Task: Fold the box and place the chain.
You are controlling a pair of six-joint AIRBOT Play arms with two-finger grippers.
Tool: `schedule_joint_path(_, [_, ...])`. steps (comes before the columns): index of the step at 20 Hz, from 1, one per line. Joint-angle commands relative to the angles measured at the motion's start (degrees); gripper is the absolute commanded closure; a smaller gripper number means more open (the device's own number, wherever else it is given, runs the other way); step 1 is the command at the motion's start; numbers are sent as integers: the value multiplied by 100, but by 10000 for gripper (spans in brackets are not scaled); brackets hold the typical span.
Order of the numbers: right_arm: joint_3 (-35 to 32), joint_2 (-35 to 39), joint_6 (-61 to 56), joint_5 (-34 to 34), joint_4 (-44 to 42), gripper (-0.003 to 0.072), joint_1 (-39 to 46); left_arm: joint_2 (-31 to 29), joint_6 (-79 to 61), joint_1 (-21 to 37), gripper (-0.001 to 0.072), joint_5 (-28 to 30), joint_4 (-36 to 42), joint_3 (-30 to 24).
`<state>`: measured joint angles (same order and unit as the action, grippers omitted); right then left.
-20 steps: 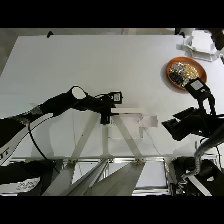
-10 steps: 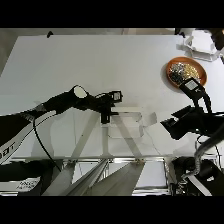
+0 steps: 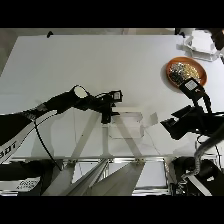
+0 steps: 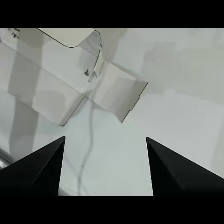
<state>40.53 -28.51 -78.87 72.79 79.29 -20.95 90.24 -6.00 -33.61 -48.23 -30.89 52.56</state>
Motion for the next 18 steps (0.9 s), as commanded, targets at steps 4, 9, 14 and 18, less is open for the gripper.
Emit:
schedule_joint_path(4, [-428, -175, 1137, -63, -236, 682, 0, 4, -4, -4, 701, 0, -20, -4])
schedule_joint_path(9, [-752, -693, 2944, -225, -992, 682, -238, 4, -2, -7, 701, 0, -17, -2])
schedule_joint_path(14, [-807, -855, 2986, -1401, 66, 681, -1545, 4, -4, -4, 701, 0, -17, -4])
schedule_joint_path(18, [-892, -885, 2992, -1598, 219, 575, -1884, 4, -2, -7, 701, 0, -17, -2])
